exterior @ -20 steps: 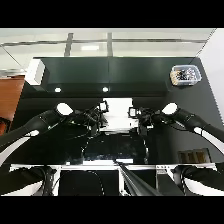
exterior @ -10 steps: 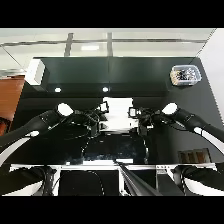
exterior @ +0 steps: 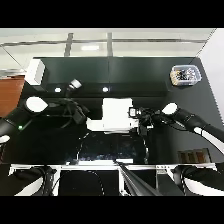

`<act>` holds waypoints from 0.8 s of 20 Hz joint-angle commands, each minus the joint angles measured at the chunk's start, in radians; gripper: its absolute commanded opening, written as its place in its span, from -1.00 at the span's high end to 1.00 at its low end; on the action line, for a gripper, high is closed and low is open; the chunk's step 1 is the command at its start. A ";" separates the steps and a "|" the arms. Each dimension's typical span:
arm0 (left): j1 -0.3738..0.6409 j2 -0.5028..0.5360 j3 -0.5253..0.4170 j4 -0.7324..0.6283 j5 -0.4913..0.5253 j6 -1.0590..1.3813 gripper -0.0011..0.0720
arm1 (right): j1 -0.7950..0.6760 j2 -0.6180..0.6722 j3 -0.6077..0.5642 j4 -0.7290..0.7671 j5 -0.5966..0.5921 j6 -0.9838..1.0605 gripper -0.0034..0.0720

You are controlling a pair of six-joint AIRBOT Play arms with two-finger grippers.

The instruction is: Fold the box and place the chain.

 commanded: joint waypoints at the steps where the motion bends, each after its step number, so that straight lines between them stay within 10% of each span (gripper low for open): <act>1: 0.178 -0.010 -0.019 0.119 -0.134 -0.595 0.90 | 0.001 -0.001 0.000 0.000 0.000 0.000 -0.30; 5: 0.298 -0.198 -0.051 -0.209 -0.382 -0.477 0.90 | 0.001 -0.001 0.000 0.000 0.000 0.000 -0.30; 16: 0.079 -0.367 -0.051 -0.426 -0.314 -0.268 0.90 | 0.001 -0.001 0.000 0.000 0.000 0.000 -0.30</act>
